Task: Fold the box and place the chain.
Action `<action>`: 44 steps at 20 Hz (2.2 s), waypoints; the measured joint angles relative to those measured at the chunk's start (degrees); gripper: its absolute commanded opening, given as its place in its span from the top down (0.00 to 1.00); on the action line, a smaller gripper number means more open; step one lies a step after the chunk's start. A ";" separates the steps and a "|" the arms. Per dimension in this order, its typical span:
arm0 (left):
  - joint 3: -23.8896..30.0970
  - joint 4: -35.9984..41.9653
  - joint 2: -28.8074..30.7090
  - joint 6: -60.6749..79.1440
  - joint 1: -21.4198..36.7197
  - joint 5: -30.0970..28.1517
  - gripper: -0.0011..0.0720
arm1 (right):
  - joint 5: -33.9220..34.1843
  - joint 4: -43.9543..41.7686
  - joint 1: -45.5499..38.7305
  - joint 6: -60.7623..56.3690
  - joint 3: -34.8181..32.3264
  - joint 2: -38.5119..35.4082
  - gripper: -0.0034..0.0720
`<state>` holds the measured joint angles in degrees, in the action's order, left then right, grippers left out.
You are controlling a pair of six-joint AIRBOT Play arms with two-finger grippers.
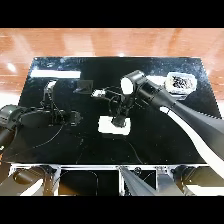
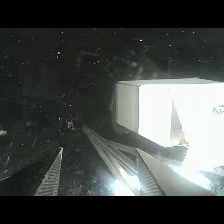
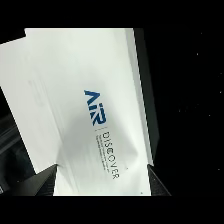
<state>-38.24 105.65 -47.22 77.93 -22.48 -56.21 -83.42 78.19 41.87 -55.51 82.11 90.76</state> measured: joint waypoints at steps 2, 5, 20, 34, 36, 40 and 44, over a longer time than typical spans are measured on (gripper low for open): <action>0.00 -0.04 -0.13 0.00 0.00 0.09 0.23 | 0.24 1.97 1.14 -0.04 0.00 -0.09 0.00; 0.00 -0.13 -0.26 0.02 0.00 0.39 0.23 | -0.20 2.71 2.03 -0.13 0.00 -0.28 0.00; 0.00 -0.13 -0.26 0.04 -0.02 0.94 0.23 | 0.66 3.56 2.51 -0.17 -0.74 -0.92 0.00; 0.00 -0.13 -0.26 0.04 -0.02 0.98 0.23 | 1.38 5.11 2.43 -0.20 -0.85 -0.63 0.42; 0.00 -0.13 -0.26 0.07 -0.02 0.98 0.23 | 1.14 4.94 2.43 -0.20 -0.85 -0.76 0.42; 0.00 -0.13 -0.26 0.07 -0.02 1.05 0.23 | 1.05 4.92 2.45 -0.20 -0.85 -0.85 0.55; 0.00 -0.13 -0.26 0.07 -0.02 1.14 0.23 | 1.11 5.62 2.45 -0.17 -0.85 -0.87 0.55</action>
<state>-38.24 105.51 -47.48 78.00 -22.50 -55.07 -82.30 83.81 44.31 -55.68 81.25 89.89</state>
